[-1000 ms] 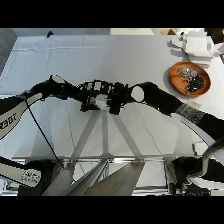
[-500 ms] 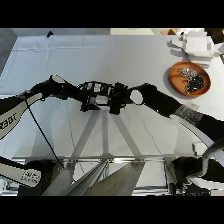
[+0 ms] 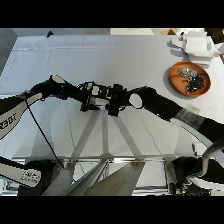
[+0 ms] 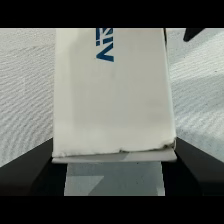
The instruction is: Fold the box and place the chain.
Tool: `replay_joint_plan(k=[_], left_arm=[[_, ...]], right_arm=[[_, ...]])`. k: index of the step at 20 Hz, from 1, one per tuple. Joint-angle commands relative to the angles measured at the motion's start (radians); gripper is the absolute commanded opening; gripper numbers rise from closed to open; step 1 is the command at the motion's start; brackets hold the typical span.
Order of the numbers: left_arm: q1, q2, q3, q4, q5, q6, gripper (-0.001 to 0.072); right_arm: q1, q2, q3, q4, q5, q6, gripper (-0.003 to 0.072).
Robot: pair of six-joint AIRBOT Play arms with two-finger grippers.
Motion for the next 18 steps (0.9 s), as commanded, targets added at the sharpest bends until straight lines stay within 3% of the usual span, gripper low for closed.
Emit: replay_joint_plan(k=[1,4,5,9,13,18], left_arm=[[0.0,0.0,0.0,0.0,0.0,-0.001,0.0324],[0.0,0.0,0.0,0.0,0.0,-0.001,0.0324],[0.0,0.0,0.0,0.0,0.0,-0.001,0.0324],[0.0,0.0,0.0,0.0,0.0,-0.001,0.0324],[0.0,0.0,0.0,0.0,0.0,-0.001,0.0324],[0.0,0.0,0.0,0.0,0.0,-0.001,0.0324]], right_arm=[[-0.008,0.045,0.0,0.031,-0.042,0.156,0.038],[-0.055,0.045,-0.002,0.192,-0.045,0.426,0.0036],[-0.075,0.037,-0.003,0.248,-0.045,0.486,0.001],[-0.124,-0.02,-0.036,0.433,-0.038,0.588,0.0009],[-0.121,-0.102,-0.037,0.434,0.074,0.589,0.001],[-0.121,-0.143,-0.037,0.432,0.087,0.589,0.001]])
